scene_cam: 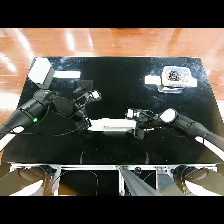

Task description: Fold the box and place the chain.

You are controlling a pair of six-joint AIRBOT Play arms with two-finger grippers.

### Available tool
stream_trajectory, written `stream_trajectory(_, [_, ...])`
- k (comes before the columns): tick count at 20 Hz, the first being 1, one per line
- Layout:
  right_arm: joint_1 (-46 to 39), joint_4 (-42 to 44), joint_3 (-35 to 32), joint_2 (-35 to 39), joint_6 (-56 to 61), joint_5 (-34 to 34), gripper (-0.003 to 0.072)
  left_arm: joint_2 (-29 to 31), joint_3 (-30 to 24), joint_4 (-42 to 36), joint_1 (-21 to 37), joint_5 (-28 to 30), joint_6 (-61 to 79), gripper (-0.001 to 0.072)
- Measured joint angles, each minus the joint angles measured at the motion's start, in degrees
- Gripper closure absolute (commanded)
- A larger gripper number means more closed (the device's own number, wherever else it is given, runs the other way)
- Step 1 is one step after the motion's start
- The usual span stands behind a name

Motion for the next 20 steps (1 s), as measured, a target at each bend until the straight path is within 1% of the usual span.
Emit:
stream_trajectory(8, [0.0, 0.0, 0.0, 0.0, 0.0, -0.7, 0.0041, 0.0, 0.0, -1.4, -2.7, 0.0, -1.1, 0.0159])
stream_trajectory(10, [0.0, 0.0, 0.0, 0.0, 0.0, -0.7, 0.0137, 0.0, 0.0, -1.4, -2.9, 0.0, -1.3, 0.0159])
stream_trajectory(18, [0.0, 0.0, 0.0, 0.0, 0.0, -0.7, 0.0137, 0.0, 0.0, -2.6, -3.3, 0.1, -2.1, 0.0161])
stream_trajectory(19, [0.0, 0.0, 0.0, 0.0, 0.0, -0.7, 0.0136, 0.0, 0.0, -3.0, -3.5, 0.1, -2.1, 0.0211])
stream_trajectory(20, [0.0, 0.0, 0.0, 0.0, 0.0, -0.7, 0.0137, 0.0, 0.0, -3.4, -3.9, 0.2, -2.3, 0.0353])
